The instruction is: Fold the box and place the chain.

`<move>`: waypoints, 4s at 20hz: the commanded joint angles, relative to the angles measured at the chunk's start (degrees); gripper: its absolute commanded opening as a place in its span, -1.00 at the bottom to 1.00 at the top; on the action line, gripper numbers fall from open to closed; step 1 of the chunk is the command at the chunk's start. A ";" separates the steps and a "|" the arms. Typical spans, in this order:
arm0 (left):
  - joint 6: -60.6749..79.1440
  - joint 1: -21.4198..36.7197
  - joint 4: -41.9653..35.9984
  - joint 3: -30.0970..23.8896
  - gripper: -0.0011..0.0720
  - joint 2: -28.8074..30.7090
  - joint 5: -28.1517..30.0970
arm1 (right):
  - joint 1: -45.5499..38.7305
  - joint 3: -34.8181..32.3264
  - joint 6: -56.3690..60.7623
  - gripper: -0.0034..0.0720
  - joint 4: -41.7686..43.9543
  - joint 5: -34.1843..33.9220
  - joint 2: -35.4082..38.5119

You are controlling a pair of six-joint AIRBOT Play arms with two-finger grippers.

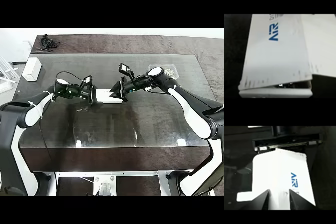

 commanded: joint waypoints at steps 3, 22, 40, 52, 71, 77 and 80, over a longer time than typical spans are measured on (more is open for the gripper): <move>0.02 0.04 0.02 0.02 -0.18 0.04 0.00 | 0.17 0.42 0.66 -0.12 -0.85 -2.29 -0.04; 0.02 0.04 0.02 0.02 -0.18 0.04 0.00 | 1.77 7.19 10.62 0.13 -12.79 3.26 -0.96; 0.02 0.04 0.02 0.02 -0.18 0.04 0.00 | 2.03 7.28 11.08 0.25 -13.20 3.45 1.27; 0.02 0.04 0.02 0.02 -0.18 0.04 -0.02 | 1.95 1.57 -0.04 -0.15 -3.04 -1.09 0.92; 0.02 0.04 0.02 0.02 -0.18 0.04 0.00 | 2.19 -3.54 -4.90 -0.02 -3.08 -9.27 3.63; 0.02 0.04 0.02 0.02 -0.18 0.04 0.00 | 1.90 -4.07 -4.04 -0.07 -2.67 -4.76 4.09; 0.02 0.04 0.02 0.02 -0.18 0.04 0.02 | 1.31 -7.04 -4.57 -0.12 -2.01 -5.51 6.27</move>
